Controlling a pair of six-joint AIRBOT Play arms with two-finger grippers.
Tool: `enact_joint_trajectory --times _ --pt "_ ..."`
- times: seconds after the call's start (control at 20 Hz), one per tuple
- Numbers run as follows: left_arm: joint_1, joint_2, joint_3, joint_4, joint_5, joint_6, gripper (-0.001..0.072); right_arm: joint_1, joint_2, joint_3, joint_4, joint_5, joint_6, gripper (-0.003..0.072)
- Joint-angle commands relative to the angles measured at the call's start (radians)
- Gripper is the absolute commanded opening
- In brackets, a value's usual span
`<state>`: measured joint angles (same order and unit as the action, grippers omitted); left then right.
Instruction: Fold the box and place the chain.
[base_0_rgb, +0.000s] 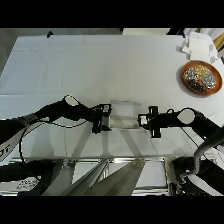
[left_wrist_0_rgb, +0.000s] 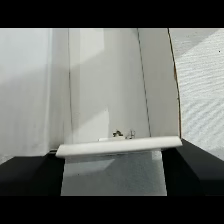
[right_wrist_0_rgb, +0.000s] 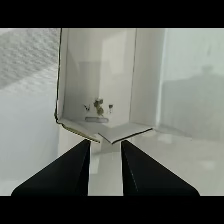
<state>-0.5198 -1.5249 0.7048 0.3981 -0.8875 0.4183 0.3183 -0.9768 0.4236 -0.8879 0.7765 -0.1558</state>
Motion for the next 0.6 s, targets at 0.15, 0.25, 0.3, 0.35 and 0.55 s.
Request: enact_joint_trajectory --times 0.15,0.25,0.3,0.35,0.55 --pt "0.001 0.000 0.000 0.000 0.001 0.000 0.0412 0.045 -0.017 -0.001 0.079 -0.035 -0.036 0.0173" --pt "0.001 0.000 0.000 0.000 0.000 0.000 0.0412 0.060 -0.027 -0.001 0.081 -0.068 -0.036 0.0173" --pt "0.001 0.000 0.000 0.000 0.001 0.000 0.0412 0.061 -0.028 -0.001 0.085 -0.080 -0.036 0.0173" --pt "0.001 0.000 0.000 0.000 0.001 0.000 0.0412 0.061 -0.029 -0.001 0.098 -0.092 -0.036 0.0174" --pt "0.001 0.000 0.000 0.000 0.000 0.000 0.0412 0.061 -0.036 -0.001 0.174 -0.112 -0.036 0.0179"
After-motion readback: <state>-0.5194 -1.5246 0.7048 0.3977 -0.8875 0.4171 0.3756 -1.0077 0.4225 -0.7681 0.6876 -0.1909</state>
